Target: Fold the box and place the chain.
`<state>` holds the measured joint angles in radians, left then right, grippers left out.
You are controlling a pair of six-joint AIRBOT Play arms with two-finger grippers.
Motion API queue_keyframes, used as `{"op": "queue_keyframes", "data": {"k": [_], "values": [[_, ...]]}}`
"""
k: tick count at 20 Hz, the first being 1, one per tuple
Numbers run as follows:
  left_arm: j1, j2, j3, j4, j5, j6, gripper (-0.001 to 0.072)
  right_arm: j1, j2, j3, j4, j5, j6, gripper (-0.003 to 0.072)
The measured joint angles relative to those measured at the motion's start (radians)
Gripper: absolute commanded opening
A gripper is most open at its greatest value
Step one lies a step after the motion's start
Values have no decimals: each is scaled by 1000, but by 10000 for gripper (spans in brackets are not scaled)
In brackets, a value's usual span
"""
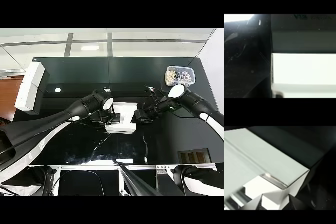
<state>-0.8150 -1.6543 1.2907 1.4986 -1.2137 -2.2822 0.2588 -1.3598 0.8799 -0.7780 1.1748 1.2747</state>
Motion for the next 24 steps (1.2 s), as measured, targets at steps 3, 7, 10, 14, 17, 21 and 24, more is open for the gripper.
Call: {"op": "queue_keyframes", "data": {"k": [3,7,10,14,17,21,24], "values": [[0,0,0,0,0,0,24,66,-1,23,-116,-48,133,357],[0,0,0,0,0,0,24,160,-1,37,-266,-100,322,357],[0,0,0,1,0,0,24,221,-1,40,-383,-121,455,357],[0,0,0,3,0,0,24,282,-1,41,-493,-135,613,265],[0,0,0,5,0,0,24,314,-1,42,-560,-138,712,265],[0,0,0,7,0,0,24,352,-10,54,-635,-140,822,265],[0,0,0,7,0,0,25,373,-32,88,-670,-124,866,265]]}}
